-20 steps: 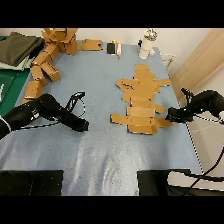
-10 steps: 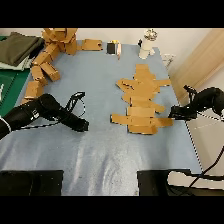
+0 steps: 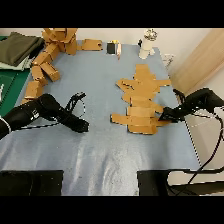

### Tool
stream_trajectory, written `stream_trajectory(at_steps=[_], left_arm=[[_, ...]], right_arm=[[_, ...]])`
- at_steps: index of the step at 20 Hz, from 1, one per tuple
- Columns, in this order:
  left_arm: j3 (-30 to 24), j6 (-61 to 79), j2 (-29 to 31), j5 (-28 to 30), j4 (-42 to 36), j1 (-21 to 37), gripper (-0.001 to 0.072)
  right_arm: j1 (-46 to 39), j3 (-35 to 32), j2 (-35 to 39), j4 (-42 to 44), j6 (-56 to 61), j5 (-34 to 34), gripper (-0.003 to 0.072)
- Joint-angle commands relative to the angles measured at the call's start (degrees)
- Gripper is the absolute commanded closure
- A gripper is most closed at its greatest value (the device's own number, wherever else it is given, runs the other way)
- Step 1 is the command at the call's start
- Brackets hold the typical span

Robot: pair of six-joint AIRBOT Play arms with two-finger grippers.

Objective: Fold the box.

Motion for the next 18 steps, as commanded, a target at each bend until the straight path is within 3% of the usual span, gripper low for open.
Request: stream_trajectory(at_steps=[1, 3, 7, 10, 11, 12, 14, 18], left_arm=[[0.07, 0.46, 0.02, -1.92, -0.15, 0.07, 0.0695], [0.15, 0.98, 0.02, -1.90, -1.03, 0.07, 0.0695], [0.90, 10.29, 0.02, -4.94, -7.56, 0.13, 0.0695], [2.58, 10.97, 0.00, -7.23, -8.13, 0.17, 0.0692], [3.32, 11.04, 0.02, -7.50, -8.11, 0.17, 0.0467], [3.96, 10.88, 0.02, -7.04, -8.13, 0.20, 0.0140], [5.14, 10.49, 0.02, -6.36, -8.15, 0.90, 0.0226], [5.75, 10.99, 0.00, -6.40, -7.50, 5.97, 0.0226]], right_arm=[[1.60, 0.07, -1.29, 3.02, -1.51, -3.23, 0.0487], [2.80, 0.07, -1.27, 4.55, -2.60, -5.01, 0.0669], [7.23, -0.46, -1.09, 13.27, -3.04, -7.30, 0.0682], [14.14, -4.28, 0.31, 19.63, -6.05, -5.75, 0.0683], [16.81, -6.21, 1.27, 22.16, -7.80, -4.39, 0.0683], [19.87, -8.28, 2.47, 23.74, -8.92, -2.32, 0.0683], [25.59, -12.07, 5.09, 23.78, -9.49, 1.88, 0.0683], [33.35, -19.47, 11.80, 22.93, -10.99, 9.97, 0.0684]])
